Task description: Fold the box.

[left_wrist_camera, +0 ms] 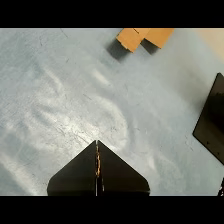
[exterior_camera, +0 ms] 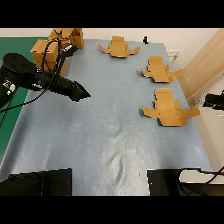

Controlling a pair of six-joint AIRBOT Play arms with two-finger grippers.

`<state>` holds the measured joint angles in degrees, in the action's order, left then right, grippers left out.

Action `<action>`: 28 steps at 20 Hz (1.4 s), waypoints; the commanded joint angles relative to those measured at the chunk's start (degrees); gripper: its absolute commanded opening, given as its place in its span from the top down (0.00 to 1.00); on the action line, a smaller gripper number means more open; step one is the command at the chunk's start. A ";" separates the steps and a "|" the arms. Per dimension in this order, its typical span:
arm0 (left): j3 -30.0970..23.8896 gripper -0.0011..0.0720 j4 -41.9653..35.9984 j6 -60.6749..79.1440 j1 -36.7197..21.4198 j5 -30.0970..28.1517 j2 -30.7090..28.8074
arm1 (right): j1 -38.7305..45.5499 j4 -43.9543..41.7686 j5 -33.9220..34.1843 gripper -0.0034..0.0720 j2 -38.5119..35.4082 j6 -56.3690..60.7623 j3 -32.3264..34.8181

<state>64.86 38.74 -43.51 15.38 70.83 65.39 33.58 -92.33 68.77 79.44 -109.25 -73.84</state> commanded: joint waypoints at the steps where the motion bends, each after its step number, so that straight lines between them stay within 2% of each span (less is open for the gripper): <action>1: 0.00 0.96 0.04 -1.09 -0.07 -0.37 -0.02 | 1.11 -0.57 -3.17 0.29 5.03 -7.87 0.00; 5: 0.00 0.96 0.07 -1.07 -0.07 -0.35 -0.02 | 1.70 -5.53 -3.23 0.29 9.25 -17.11 -0.20; 9: 0.00 0.96 0.28 -0.87 -0.07 -0.35 -0.02 | 4.39 -16.39 -1.99 0.31 13.14 -23.32 -2.91; 12: 0.00 0.96 1.92 -0.90 -0.04 -0.24 -0.02 | 5.92 -13.81 -1.11 0.31 14.19 -22.77 -3.58; 17: 0.00 0.96 2.78 -0.90 -0.04 -0.37 0.09 | 7.85 -15.41 2.51 0.38 14.84 -25.88 -3.58; 19: 0.02 0.96 2.29 -0.90 -0.02 -0.48 0.09 | 7.89 -18.86 3.23 0.42 15.63 -27.08 -3.58; 22: 0.02 0.96 2.12 -0.92 -0.02 -0.22 0.07 | 7.34 -20.20 6.82 0.94 16.92 -26.58 -3.58; 25: 0.13 0.96 2.08 -0.92 -0.04 -0.33 0.07 | 7.32 -21.24 10.14 0.95 15.45 -20.02 -3.80; 28: 0.13 0.96 1.90 -0.94 -0.09 -0.48 0.07 | 5.75 -24.81 13.92 0.95 8.81 -13.70 -3.80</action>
<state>64.95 40.82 -44.40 15.33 70.50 65.45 40.47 -113.67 78.61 92.47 -129.36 -77.54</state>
